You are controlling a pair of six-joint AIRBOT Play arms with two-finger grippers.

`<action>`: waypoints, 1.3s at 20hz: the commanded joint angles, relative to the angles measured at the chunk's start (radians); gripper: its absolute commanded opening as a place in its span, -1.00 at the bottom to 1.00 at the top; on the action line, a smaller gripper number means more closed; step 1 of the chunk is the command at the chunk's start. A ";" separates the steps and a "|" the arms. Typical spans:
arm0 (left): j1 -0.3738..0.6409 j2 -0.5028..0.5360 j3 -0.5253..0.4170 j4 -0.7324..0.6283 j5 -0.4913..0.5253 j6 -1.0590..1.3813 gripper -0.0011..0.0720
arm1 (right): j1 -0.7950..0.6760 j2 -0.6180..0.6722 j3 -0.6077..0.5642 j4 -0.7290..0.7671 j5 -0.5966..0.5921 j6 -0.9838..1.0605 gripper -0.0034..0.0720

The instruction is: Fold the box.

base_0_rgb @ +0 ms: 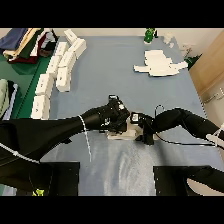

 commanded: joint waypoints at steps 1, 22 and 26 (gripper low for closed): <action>0.008 0.020 0.038 -0.005 -0.070 0.029 0.43 | 0.000 0.000 0.000 0.000 0.000 0.001 0.43; 0.232 0.362 0.021 -0.285 -0.075 1.033 -0.93 | 0.000 0.000 0.000 0.000 0.000 0.001 0.43; 0.468 0.471 -0.179 -0.559 -0.050 1.796 -0.41 | 0.000 0.000 0.000 0.000 0.000 0.001 0.43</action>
